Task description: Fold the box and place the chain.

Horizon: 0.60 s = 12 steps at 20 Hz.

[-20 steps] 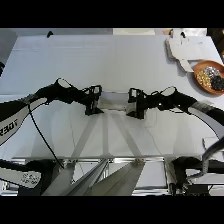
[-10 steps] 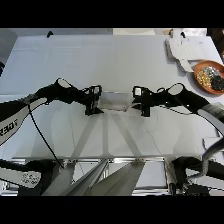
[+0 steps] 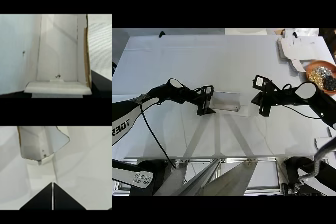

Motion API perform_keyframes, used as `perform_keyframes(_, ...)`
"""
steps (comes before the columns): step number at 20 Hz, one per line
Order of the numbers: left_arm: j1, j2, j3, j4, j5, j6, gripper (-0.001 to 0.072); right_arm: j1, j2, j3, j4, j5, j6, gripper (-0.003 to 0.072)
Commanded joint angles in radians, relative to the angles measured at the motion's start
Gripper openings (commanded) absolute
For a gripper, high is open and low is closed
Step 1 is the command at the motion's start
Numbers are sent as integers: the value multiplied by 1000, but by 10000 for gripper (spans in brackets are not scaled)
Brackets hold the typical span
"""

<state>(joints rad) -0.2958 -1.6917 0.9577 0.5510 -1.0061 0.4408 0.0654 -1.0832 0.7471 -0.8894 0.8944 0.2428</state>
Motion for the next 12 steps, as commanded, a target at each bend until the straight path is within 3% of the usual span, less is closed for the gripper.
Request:
perform_keyframes(1, -1, 0, 0, 0, 0, 0, 315, 0, 35, 1, 29, 94, 180, 5)
perform_keyframes(5, -1, 0, 0, 0, 0, 0, 315, 0, 27, 1, 204, 106, 172, 3)
perform_keyframes(12, -1, 0, 0, 0, 0, 0, 315, 0, -104, 1, 391, 67, -40, 2)
